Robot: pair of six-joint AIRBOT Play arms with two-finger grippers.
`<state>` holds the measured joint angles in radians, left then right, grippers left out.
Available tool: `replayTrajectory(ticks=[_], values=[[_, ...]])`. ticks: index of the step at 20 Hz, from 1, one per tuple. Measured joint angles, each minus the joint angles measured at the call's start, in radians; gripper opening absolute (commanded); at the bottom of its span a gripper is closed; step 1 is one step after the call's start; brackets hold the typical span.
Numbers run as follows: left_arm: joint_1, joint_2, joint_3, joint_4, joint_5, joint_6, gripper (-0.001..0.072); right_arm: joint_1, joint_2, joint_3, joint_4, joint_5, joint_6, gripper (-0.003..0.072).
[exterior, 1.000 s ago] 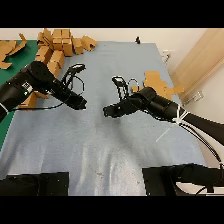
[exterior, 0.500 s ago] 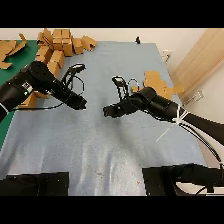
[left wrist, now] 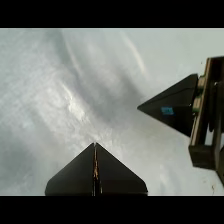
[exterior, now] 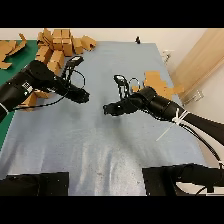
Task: Fold the box.
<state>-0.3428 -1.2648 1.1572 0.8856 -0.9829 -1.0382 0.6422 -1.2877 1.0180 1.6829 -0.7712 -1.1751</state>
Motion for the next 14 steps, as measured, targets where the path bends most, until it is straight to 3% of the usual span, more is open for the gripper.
replayTrajectory(ticks=[3,6,8,9,10,11,12,14], values=[[0.000,-0.005,0.000,-0.041,0.054,-0.013,0.0013,-0.002,-0.007,0.000,-0.031,0.006,0.013,0.0006],[0.000,-0.006,0.000,-0.061,0.104,-0.053,0.0014,-0.069,-0.012,0.016,-0.168,-0.016,0.033,0.0016],[0.000,-0.006,0.000,-0.070,0.129,-0.066,0.0015,-0.194,-0.013,0.050,-0.268,-0.073,0.040,0.0151],[0.000,-0.006,0.000,-0.072,0.136,-0.072,0.0015,-0.283,-0.014,0.074,-0.307,-0.092,0.029,0.0253],[0.000,-0.007,0.000,-0.074,0.148,-0.076,0.0065,-0.376,-0.017,0.100,-0.330,-0.108,0.010,0.0391],[0.001,-0.007,0.000,-0.075,0.153,-0.080,0.0388,-0.483,-0.023,0.133,-0.341,-0.115,-0.019,0.0412],[0.001,-0.007,0.000,-0.076,0.157,-0.086,0.0573,-0.589,-0.034,0.167,-0.337,-0.122,-0.049,0.0412],[0.001,-0.007,0.000,-0.077,0.169,-0.115,0.0546,-0.810,-0.081,0.248,-0.248,-0.137,-0.146,0.0456]])
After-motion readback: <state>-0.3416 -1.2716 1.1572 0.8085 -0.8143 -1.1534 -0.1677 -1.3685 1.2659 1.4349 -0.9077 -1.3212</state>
